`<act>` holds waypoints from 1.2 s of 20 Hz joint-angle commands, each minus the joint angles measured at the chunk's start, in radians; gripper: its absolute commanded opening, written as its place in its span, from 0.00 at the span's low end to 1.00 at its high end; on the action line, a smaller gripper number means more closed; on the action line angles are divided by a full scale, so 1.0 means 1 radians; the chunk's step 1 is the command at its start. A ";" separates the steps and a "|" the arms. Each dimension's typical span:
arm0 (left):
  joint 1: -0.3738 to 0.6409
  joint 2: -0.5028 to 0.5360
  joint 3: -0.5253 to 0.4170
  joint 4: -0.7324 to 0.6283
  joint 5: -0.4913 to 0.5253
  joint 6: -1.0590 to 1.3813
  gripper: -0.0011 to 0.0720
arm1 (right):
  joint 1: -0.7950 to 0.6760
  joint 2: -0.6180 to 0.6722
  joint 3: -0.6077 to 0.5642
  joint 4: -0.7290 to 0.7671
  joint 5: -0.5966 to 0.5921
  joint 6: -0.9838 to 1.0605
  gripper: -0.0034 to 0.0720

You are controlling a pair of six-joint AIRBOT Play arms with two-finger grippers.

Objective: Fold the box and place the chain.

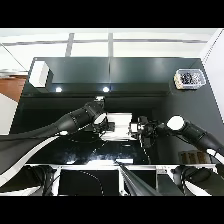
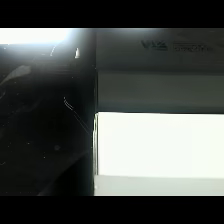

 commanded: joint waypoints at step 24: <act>0.000 0.000 0.000 -0.005 0.003 0.000 0.06 | 0.004 -0.051 0.000 0.195 -0.056 0.021 0.47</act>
